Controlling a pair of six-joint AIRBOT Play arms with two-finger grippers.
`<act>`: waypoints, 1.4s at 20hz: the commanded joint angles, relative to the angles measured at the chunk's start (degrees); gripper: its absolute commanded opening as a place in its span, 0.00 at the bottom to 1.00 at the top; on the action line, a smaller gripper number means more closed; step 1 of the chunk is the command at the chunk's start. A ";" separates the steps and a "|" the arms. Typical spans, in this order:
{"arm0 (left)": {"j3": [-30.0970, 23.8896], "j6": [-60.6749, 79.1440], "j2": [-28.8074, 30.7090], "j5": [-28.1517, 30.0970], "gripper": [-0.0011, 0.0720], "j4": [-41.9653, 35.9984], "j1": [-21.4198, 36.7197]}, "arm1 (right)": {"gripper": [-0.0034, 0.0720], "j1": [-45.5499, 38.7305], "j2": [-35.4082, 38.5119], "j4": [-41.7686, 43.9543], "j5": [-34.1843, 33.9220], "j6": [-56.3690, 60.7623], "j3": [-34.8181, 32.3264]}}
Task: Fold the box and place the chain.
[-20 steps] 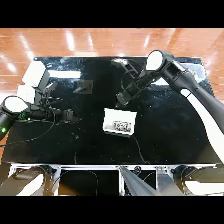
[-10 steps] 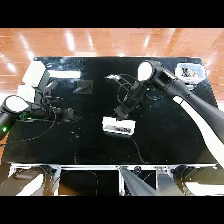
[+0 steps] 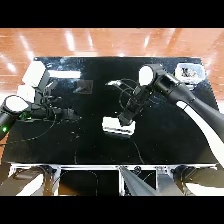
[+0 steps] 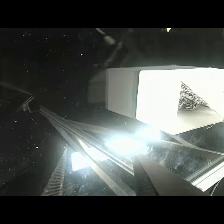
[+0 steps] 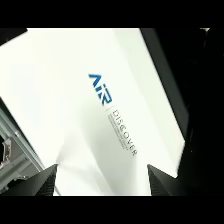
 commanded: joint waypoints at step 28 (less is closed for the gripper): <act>-0.02 0.13 -0.04 0.07 0.72 -0.17 0.04 | 0.69 4.35 1.60 -5.29 -8.66 0.68 -4.39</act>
